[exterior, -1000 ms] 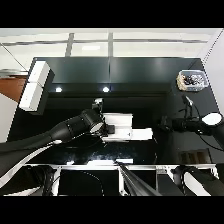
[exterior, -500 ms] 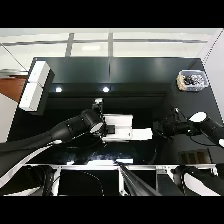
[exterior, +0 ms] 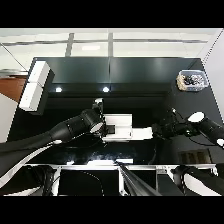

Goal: Fold the box and place the chain.

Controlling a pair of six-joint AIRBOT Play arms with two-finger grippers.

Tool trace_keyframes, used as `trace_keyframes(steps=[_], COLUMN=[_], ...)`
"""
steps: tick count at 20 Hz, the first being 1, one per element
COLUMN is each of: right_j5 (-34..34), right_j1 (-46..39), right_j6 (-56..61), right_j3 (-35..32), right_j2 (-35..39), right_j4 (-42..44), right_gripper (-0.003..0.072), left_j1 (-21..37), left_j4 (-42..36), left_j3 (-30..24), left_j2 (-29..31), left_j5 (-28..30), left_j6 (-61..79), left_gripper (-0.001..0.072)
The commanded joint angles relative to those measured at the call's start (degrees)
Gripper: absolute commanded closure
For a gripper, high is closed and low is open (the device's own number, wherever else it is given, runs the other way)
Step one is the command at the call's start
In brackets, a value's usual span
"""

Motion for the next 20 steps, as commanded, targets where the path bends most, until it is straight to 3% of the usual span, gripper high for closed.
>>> trace_keyframes(steps=[1,5,6,12,20], right_j5=[3.43,2.73,2.54,2.29,0.20], right_j1=[0.22,6.36,8.46,14.73,16.65], right_j6=[-5.92,-7.89,-7.89,-6.47,-5.68], right_j3=[0.04,0.13,0.55,6.05,6.58], right_j2=[0.00,0.00,0.00,0.00,0.00], right_j4=[8.41,12.90,12.92,12.90,10.34], right_gripper=[0.0471,0.0149,0.0122,0.0123,0.0124], left_j1=[-0.02,-0.02,-0.02,-0.02,-0.02], left_j4=[0.00,0.02,0.02,0.02,0.02], left_j3=[0.02,0.02,0.02,0.02,0.02], left_j2=[-0.02,-0.02,-0.02,-0.02,-0.02], left_j5=[-0.09,-0.09,-0.09,-0.13,-0.57], left_j6=[0.04,0.07,0.07,0.20,0.20], left_gripper=[0.0677,0.0677,0.0677,0.0677,0.0677])
